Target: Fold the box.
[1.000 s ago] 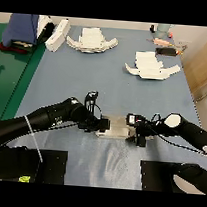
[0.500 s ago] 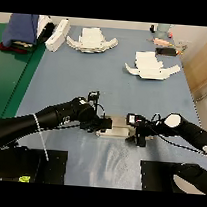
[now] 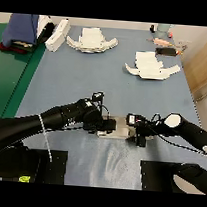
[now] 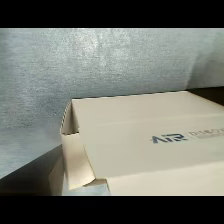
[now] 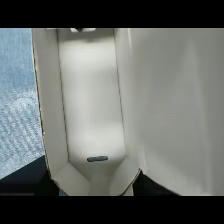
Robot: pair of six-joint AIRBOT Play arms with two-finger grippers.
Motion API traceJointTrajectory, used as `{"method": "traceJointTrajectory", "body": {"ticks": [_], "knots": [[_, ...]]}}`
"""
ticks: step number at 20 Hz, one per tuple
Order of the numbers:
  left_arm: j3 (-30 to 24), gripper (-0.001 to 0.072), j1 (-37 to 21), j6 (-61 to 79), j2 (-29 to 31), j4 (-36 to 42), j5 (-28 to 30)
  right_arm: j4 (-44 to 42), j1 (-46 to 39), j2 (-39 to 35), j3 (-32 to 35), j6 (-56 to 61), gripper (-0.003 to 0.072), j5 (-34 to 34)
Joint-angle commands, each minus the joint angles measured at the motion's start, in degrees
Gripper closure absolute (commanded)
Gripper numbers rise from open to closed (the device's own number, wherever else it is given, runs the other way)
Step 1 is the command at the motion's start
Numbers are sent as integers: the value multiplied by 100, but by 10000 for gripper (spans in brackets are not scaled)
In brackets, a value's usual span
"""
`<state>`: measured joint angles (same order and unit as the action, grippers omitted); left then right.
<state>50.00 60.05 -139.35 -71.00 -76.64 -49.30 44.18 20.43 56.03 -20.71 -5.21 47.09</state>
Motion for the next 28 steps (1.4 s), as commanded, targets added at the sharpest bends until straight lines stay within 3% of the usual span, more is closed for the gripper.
{"method": "traceJointTrajectory", "body": {"ticks": [1, 9, 10, 11, 19, 20, 25, 28], "knots": [[31, 182, 13, -24, -9, 101, 35, -7, 2, -2, -4, 7, 177, -4], [31, 186, 9, -179, -9, 81, -221, -7, 2, -2, -4, 4, 177, -4], [31, 225, 9, -238, -9, 50, -254, -7, 2, -2, -4, 7, 177, -4], [31, 352, 9, -282, -9, 7, -243, -7, 2, -2, -4, 7, 177, -4], [133, 374, 33, -542, -273, 9, -278, -7, 2, -2, -4, 7, 177, -4], [205, 465, 33, -535, -356, 9, -323, -7, 2, -2, -4, 7, 176, -2], [699, 465, 96, -713, -743, -352, -1080, -7, 2, -2, -4, 7, 177, -2], [850, 466, 133, -837, -841, -463, -1130, -7, 2, -2, -4, 7, 177, -4]]}}
